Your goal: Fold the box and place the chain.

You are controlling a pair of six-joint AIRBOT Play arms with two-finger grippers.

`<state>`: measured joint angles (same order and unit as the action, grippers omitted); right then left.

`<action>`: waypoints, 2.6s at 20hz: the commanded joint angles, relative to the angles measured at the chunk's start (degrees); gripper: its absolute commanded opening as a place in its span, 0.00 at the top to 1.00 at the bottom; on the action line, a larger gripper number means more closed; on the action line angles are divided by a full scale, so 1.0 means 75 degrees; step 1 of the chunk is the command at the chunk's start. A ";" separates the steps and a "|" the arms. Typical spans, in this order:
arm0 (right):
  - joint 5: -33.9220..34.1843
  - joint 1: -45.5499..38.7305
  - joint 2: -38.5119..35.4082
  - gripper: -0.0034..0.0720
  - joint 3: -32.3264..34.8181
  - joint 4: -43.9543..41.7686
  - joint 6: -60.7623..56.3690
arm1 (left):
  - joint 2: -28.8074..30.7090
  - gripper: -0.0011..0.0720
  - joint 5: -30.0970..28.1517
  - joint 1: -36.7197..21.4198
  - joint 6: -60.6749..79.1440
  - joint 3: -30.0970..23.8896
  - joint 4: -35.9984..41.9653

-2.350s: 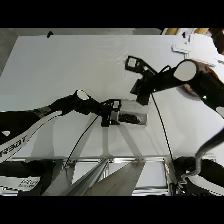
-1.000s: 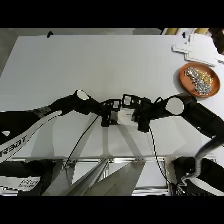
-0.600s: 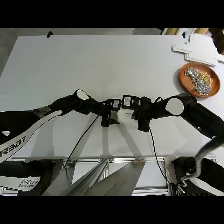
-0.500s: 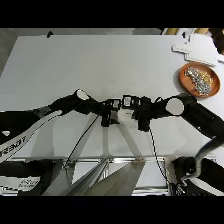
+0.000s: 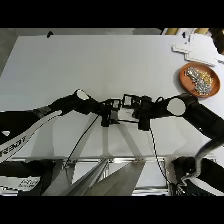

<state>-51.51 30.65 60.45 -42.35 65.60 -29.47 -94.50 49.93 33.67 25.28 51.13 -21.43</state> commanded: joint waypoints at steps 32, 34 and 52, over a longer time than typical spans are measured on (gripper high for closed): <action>-0.0128 -0.0335 -0.1279 0.56 0.0012 -0.0111 0.0831 | 0.0006 0.70 0.0003 0.0000 0.0003 0.0003 -0.0003; -0.0134 -0.0335 -0.1233 0.56 0.0012 -0.0122 0.0825 | 0.0006 0.70 0.0003 0.0000 0.0003 0.0003 -0.0003; -0.0667 -0.0676 -0.0210 0.76 0.0012 0.0216 0.0743 | 0.0006 0.70 0.0003 0.0000 0.0003 0.0003 -0.0003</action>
<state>-56.27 26.00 58.76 -42.26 66.72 -23.77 -94.50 49.76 33.71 25.12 51.13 -21.30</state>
